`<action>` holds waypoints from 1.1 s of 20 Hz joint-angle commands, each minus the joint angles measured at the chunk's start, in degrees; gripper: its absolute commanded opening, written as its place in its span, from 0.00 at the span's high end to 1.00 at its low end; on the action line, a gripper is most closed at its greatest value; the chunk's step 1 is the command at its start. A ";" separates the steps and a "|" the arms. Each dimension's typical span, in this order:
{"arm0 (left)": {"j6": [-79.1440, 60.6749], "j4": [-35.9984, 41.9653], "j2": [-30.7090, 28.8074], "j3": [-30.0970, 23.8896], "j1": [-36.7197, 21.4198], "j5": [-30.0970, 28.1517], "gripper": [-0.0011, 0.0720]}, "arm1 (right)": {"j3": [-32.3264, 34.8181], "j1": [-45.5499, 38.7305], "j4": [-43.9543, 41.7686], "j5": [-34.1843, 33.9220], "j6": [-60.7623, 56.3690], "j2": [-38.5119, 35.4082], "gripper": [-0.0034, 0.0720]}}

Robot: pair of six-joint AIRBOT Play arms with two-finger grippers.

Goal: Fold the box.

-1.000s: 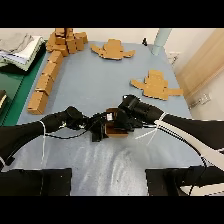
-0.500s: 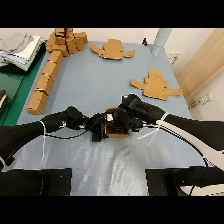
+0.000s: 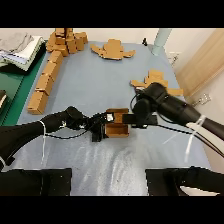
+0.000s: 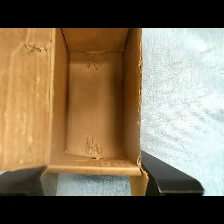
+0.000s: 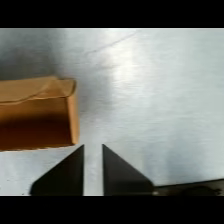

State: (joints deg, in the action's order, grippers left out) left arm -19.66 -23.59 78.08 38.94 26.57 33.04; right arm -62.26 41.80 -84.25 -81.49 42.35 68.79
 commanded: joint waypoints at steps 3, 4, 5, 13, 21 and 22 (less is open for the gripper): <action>0.00 -0.02 0.04 0.04 0.00 -0.04 0.42 | 0.09 -16.65 -7.21 4.28 16.87 0.26 0.95; 0.00 0.00 0.04 0.04 0.00 -0.02 0.42 | 0.09 -22.03 -14.71 8.11 23.54 2.38 0.95; 0.00 -0.02 0.04 0.04 0.00 -0.04 0.42 | 0.09 -26.84 -22.95 11.65 29.24 4.79 0.95; 0.02 0.00 0.04 0.04 0.00 -0.04 0.42 | -6.36 -38.10 -66.58 4.98 67.84 26.49 0.95; 0.00 -0.02 0.04 0.04 0.00 -0.02 0.42 | -3.30 -27.74 -64.06 0.11 85.00 24.26 0.95; 0.00 0.00 0.04 0.04 0.00 -0.02 0.42 | -1.40 -26.91 -63.60 1.70 86.44 22.67 0.95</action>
